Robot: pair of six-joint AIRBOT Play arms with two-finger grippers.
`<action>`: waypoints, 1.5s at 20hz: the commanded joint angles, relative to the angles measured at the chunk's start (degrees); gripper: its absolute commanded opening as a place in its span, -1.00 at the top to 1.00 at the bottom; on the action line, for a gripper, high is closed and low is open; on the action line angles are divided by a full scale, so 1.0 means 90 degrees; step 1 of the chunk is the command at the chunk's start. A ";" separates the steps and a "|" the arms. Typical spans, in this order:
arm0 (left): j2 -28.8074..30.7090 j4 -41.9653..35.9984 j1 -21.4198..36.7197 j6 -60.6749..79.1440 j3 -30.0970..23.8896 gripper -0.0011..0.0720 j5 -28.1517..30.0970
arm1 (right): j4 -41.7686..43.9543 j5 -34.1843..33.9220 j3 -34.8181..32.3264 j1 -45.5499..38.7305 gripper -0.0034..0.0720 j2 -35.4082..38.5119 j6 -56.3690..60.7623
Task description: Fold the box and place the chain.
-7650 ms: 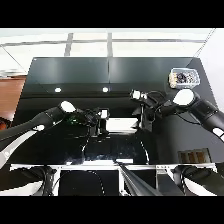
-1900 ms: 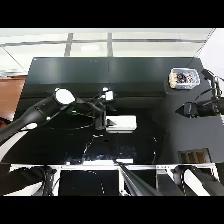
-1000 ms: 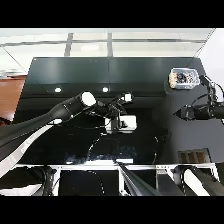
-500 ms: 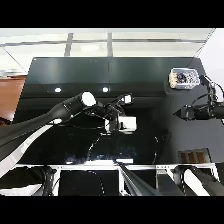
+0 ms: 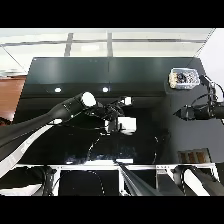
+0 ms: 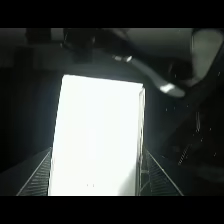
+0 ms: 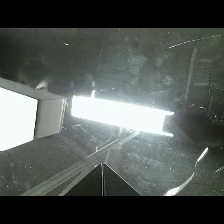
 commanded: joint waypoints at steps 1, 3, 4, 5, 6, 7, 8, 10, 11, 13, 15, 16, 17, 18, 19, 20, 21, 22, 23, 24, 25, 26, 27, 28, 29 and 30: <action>-0.0041 0.0522 -0.0102 0.0015 0.0002 -0.95 0.0068 | 0.0002 0.0000 -0.0002 0.0000 0.87 0.0005 0.0002; -0.0131 0.0695 -0.0199 0.0029 0.0005 -0.95 0.0141 | 0.0002 0.0000 -0.0002 0.0000 0.87 0.0005 0.0002; -0.0185 0.0877 -0.0248 0.0029 0.0005 -0.95 0.0155 | 0.0002 0.0000 -0.0002 0.0000 0.87 0.0005 0.0002; -0.0250 0.0996 -0.0299 0.0029 0.0005 -0.95 0.0192 | 0.0002 0.0000 -0.0002 0.0000 0.87 0.0005 0.0002; -0.0325 0.1018 -0.0321 0.0027 0.0005 -0.95 0.0265 | 0.0002 0.0002 -0.0002 0.0000 0.87 0.0005 0.0005; -0.0379 0.0988 -0.0323 0.0015 0.0005 -0.95 0.0308 | 0.0002 0.0000 -0.0002 0.0000 0.87 0.0005 0.0005; -0.0389 0.0957 -0.0316 -0.0024 0.0005 -0.92 0.0308 | 0.0002 -0.0002 -0.0002 0.0000 0.87 0.0005 0.0005; -0.0321 0.1107 -0.0151 -0.0712 0.0143 0.31 0.0168 | 0.0000 -0.0027 -0.0002 0.0000 0.87 0.0005 0.0005; -0.0248 0.1234 0.0019 -0.1093 0.0272 0.37 -0.0024 | 0.0002 -0.0027 -0.0002 0.0000 0.87 0.0005 0.0005; -0.0041 0.1605 0.0563 -0.1588 0.0503 0.37 -0.0296 | 0.0005 -0.0044 -0.0002 0.0000 0.87 0.0005 0.0024; 0.0175 0.2181 0.1426 -0.2285 0.0665 0.37 -0.0223 | 0.0019 -0.0070 -0.0002 0.0000 0.87 0.0005 0.0051; 0.0202 0.2458 0.1948 -0.2701 0.0794 0.37 -0.0233 | 0.0029 -0.0073 -0.0002 0.0000 0.87 0.0005 0.0051; 0.0187 0.2713 0.2572 -0.3315 0.0959 0.37 -0.0219 | 0.0029 -0.0070 -0.0002 0.0000 0.87 0.0005 0.0053; 0.0146 0.2854 0.3194 -0.3983 0.1117 0.37 -0.0155 | 0.0032 -0.0070 -0.0002 0.0000 0.87 0.0005 0.0078; 0.0070 0.2934 0.3900 -0.4792 0.1326 0.37 -0.0027 | 0.0032 -0.0070 -0.0002 0.0000 0.87 0.0005 0.0124; -0.0041 0.2905 0.4566 -0.5515 0.1569 0.37 0.0066 | 0.0049 -0.0070 -0.0002 0.0000 0.87 0.0005 0.0126; -0.0231 0.2883 0.5231 -0.6159 0.1877 0.37 0.0083 | 0.0126 -0.0070 -0.0002 0.0000 0.87 0.0005 0.0126; -0.0459 0.2880 0.5761 -0.6443 0.2220 0.37 -0.0032 | 0.0226 -0.0073 -0.0002 0.0000 0.87 0.0005 0.0129; -0.0763 0.2880 0.6224 -0.6540 0.2642 0.37 -0.0262 | 0.0335 -0.0078 -0.0002 0.0000 0.87 0.0005 0.0141; -0.1083 0.2883 0.6552 -0.6601 0.3072 0.37 -0.0527 | 0.0376 -0.0100 -0.0002 0.0000 0.87 0.0005 0.0206; -0.1457 0.2919 0.6815 -0.6642 0.3560 0.37 -0.0775 | 0.0372 -0.0097 -0.0002 0.0000 0.87 0.0005 0.0299; -0.1800 0.2982 0.6982 -0.6642 0.4034 0.37 -0.0942 | 0.0364 -0.0097 -0.0002 0.0000 0.87 0.0005 0.0408; -0.2164 0.3145 0.7096 -0.6647 0.4554 0.37 -0.1005 | 0.0367 -0.0095 -0.0002 0.0000 0.87 0.0005 0.0508; -0.2514 0.3342 0.7140 -0.6645 0.5051 0.37 -0.1010 | 0.0367 -0.0100 -0.0002 0.0000 0.87 0.0005 0.0670; -0.2827 0.3521 0.7140 -0.6640 0.5498 0.36 -0.1047 | 0.0376 -0.0097 -0.0002 0.0000 0.87 0.0005 0.0806; -0.3130 0.3667 0.7108 -0.6640 0.5897 0.36 -0.1083 | 0.0425 -0.0100 -0.0002 0.0000 0.87 0.0005 0.0923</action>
